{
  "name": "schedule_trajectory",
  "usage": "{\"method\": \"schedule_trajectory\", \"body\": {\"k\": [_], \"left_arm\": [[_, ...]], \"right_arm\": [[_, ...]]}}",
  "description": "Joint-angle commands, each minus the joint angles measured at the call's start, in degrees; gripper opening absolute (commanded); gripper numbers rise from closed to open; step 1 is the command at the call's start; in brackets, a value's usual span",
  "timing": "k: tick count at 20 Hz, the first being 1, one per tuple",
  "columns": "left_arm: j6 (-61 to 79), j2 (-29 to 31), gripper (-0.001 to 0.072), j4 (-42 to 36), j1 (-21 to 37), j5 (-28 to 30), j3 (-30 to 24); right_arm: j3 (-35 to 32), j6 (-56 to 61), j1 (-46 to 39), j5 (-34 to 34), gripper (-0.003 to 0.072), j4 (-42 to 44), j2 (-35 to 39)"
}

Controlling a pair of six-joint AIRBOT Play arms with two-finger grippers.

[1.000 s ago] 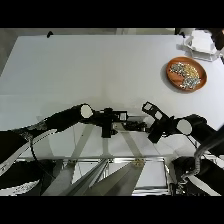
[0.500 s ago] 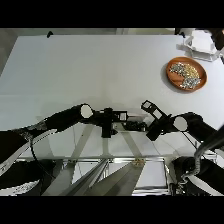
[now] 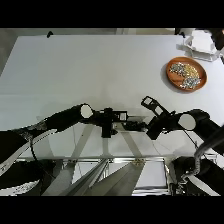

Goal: Fold the box and place the chain.

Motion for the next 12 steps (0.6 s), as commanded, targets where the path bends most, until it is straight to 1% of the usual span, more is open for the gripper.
{"method": "schedule_trajectory", "body": {"k": [1, 4, 6, 10, 12], "left_arm": [[0.0, 0.0, 0.0321, 0.0, 0.0, 0.0, 0.0], [0.0, 0.0, 0.0321, 0.0, 0.0, 0.0, 0.0], [0.0, 0.0, 0.0321, 0.0, 0.0, 0.0, 0.0], [0.0, 0.0, 0.0321, 0.0, 0.0, 0.0, 0.0], [0.0, 0.0, 0.0321, 0.0, 0.0, 0.0, 0.0]], "right_arm": [[2.6, 0.0, 0.0, 4.2, 0.0009, 0.6, 7.7], [2.6, -0.1, 0.0, 3.5, 0.0009, 3.7, 14.4], [2.6, -0.4, 0.0, 0.9, 0.0009, 8.6, 16.4], [2.6, -5.4, 0.2, -3.9, 0.0009, 18.8, 13.7], [2.6, -5.4, 2.3, -6.6, 0.0009, 19.0, 10.5]]}}
